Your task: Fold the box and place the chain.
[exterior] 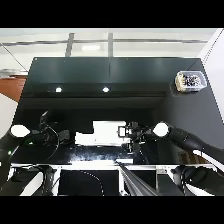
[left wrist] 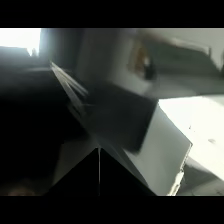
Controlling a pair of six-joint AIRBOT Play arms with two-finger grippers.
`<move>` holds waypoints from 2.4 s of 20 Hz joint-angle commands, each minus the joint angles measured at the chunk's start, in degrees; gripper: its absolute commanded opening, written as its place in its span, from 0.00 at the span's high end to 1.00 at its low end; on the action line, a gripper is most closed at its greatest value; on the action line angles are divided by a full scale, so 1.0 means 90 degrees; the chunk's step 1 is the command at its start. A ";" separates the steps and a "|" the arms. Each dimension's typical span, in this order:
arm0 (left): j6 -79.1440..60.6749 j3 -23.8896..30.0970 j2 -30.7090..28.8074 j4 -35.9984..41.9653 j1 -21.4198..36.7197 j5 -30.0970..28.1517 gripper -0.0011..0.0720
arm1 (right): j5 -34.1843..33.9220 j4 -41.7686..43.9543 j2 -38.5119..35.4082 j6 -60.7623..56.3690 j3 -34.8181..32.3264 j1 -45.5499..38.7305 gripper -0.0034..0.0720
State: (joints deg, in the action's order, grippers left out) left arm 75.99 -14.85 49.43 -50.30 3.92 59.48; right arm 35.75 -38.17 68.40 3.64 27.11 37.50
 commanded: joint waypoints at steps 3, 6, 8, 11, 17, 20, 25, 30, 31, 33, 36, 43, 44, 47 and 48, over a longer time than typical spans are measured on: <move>-0.1253 0.0036 0.1071 0.1328 -0.0500 -0.0299 0.94 | 0.0000 0.0002 0.0002 0.0000 -0.0002 0.0002 0.32; -0.1739 0.0019 0.1236 0.1860 -0.0947 -0.0784 0.94 | 0.0000 0.0002 0.0002 -0.0002 -0.0002 0.0002 0.32; -0.1962 -0.0109 0.1231 0.1855 -0.1081 -0.0682 0.92 | 0.0000 0.0002 0.0002 0.0000 -0.0002 0.0002 0.32; -0.2106 -0.0391 0.1231 0.1846 -0.1064 -0.0214 0.43 | 0.0000 0.0005 0.0002 0.0000 -0.0002 0.0002 0.32; -0.2093 -0.0801 0.1229 0.2013 -0.1146 0.0304 0.03 | 0.0000 0.0005 0.0002 0.0000 -0.0002 0.0002 0.32; -0.2089 -0.0889 0.1229 0.2028 -0.1549 0.0236 0.03 | 0.0000 0.0005 0.0002 0.0000 -0.0002 0.0002 0.32; -0.2057 -0.0959 0.1229 0.2055 -0.2045 -0.0092 0.03 | -0.0002 0.0005 0.0002 0.0000 -0.0002 0.0002 0.32; -0.1294 -0.0969 0.1229 0.1991 -0.2730 -0.0826 0.04 | -0.0007 0.0005 0.0002 -0.0002 -0.0002 0.0002 0.32; -0.1035 -0.0996 0.1231 0.1919 -0.2907 -0.1037 0.04 | -0.0007 0.0005 0.0002 -0.0002 -0.0002 0.0002 0.32; -0.0364 -0.1156 0.1231 0.1474 -0.3342 -0.1455 0.05 | -0.0007 0.0005 0.0002 0.0000 -0.0002 0.0002 0.32; 0.1384 -0.1559 0.1231 0.0049 -0.3956 -0.1676 0.07 | -0.0007 0.0005 0.0002 0.0000 -0.0002 0.0002 0.32; 0.4073 -0.2290 0.1246 -0.2144 -0.4758 -0.0882 0.23 | -0.0007 0.0002 0.0002 0.0000 -0.0002 0.0002 0.32; 0.4316 -0.2322 0.1258 -0.2302 -0.4845 -0.0850 0.23 | -0.0007 0.0002 0.0002 0.0000 -0.0002 0.0002 0.32; 0.5173 -0.2344 0.1260 -0.2776 -0.5134 -0.0782 0.25 | -0.0007 0.0002 0.0002 0.0000 -0.0002 0.0002 0.32; 0.5450 -0.2348 0.1265 -0.2931 -0.5234 -0.0707 0.25 | -0.0007 0.0000 0.0002 0.0000 -0.0002 0.0002 0.32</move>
State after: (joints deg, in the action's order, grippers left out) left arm 115.94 -35.38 60.73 -70.83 -40.73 51.72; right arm 35.68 -38.15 68.40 3.64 27.11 37.50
